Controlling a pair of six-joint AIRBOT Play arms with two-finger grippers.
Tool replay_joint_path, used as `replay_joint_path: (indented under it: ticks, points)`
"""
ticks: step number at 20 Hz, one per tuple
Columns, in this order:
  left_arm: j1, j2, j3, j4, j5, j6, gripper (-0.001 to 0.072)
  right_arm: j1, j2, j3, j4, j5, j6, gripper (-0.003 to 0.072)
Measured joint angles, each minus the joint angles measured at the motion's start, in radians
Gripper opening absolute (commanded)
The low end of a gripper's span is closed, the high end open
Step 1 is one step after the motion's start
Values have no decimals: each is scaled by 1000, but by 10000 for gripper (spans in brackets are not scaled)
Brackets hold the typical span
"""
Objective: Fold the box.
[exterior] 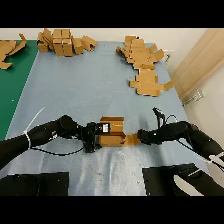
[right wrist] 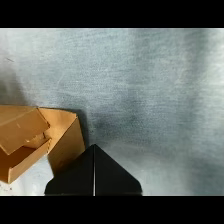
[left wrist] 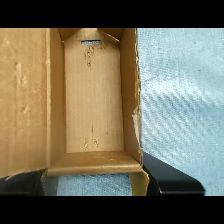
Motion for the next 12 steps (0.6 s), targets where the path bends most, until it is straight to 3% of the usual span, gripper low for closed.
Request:
replay_joint_path:
  ticks: [12]
  points:
    - [0,0,0,0,0,0,467,3,-58,-2,109,64,-50,3]
